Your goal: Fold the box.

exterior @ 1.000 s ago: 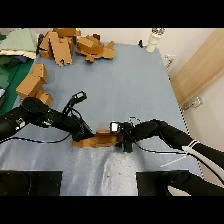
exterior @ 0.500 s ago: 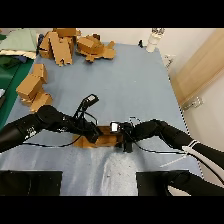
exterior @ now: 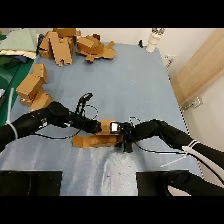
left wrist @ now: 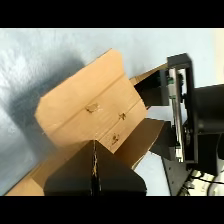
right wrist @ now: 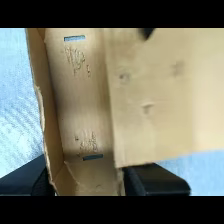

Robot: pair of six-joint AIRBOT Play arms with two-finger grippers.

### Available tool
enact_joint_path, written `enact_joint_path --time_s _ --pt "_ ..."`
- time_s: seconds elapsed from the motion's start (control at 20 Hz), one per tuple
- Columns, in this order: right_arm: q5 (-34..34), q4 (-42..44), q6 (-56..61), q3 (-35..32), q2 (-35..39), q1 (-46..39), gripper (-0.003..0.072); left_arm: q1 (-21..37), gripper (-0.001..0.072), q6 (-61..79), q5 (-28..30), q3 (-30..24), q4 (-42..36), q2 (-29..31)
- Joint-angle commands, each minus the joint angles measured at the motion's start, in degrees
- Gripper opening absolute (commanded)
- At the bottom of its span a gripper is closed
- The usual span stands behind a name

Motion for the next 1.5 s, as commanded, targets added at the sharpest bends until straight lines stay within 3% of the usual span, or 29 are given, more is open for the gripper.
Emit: enact_joint_path --time_s 0.0,0.35,0.45,0.6,1.1,1.25,1.35,1.45 --pt "0.1 0.0 0.0 0.0 0.0 0.1 0.0479 0.4 0.0012 -4.9 -3.9 0.6 0.0 -4.0" --pt "-0.6 0.0 0.0 0.0 0.0 0.1 0.048 0.5 0.0012 -5.2 -1.7 1.6 0.6 -5.5" --pt "-0.6 0.1 0.0 0.0 0.0 0.1 0.0536 0.5 0.0012 -5.2 -1.3 2.6 1.5 -5.5" --pt "-0.6 0.0 0.0 0.0 0.0 0.1 0.0536 1.0 0.0012 -5.2 -1.2 3.8 1.6 -5.5" --pt "-0.6 0.0 0.0 0.0 0.0 0.1 0.0536 7.6 0.0011 -1.9 -1.5 6.0 6.5 -5.6" --pt "-0.6 0.0 0.0 0.0 0.0 0.1 0.0536 9.2 0.001 4.1 -1.1 6.0 9.3 -1.1" --pt "-0.7 0.1 0.0 0.0 0.0 0.1 0.0536 11.1 0.001 7.1 -1.5 5.7 16.2 3.3" --pt "-0.9 0.0 0.0 0.0 0.0 0.1 0.0536 13.9 0.0011 14.1 -5.6 4.9 19.7 7.3"
